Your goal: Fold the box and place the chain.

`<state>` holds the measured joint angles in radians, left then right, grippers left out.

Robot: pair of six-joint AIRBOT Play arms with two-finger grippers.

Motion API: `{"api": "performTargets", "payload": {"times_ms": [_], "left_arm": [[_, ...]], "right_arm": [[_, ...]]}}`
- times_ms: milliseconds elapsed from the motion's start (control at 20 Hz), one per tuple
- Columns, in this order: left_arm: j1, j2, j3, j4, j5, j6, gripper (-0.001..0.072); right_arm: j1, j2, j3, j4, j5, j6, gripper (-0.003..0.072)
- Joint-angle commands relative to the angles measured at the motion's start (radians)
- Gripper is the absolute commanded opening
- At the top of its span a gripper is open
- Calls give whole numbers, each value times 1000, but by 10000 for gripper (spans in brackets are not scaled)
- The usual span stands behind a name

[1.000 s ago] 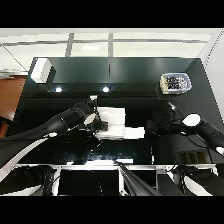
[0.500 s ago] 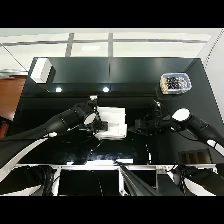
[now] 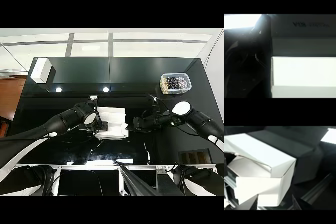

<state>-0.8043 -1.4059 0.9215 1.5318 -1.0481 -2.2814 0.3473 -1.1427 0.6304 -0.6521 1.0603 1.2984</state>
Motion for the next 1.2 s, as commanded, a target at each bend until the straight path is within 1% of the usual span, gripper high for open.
{"api": "performTargets", "payload": {"times_ms": [0,150,400,600,750,1000,1150], "left_arm": [[0,0,0,0,-5,0,31],[0,0,0,1,-5,0,31],[0,0,0,1,-4,0,31],[0,0,0,0,-4,0,32],[0,0,0,1,-4,0,32],[0,0,0,1,-5,0,32],[0,0,0,1,-4,0,31]], "right_arm": [[64,-1,5,-17,-34,36,477],[126,-1,5,-65,-91,94,480],[187,-2,5,-77,-202,149,479],[253,-2,6,-188,-289,275,479],[293,-12,18,-227,-340,348,477],[355,-60,100,-361,-330,484,477],[377,-89,145,-459,-271,599,477]]}}
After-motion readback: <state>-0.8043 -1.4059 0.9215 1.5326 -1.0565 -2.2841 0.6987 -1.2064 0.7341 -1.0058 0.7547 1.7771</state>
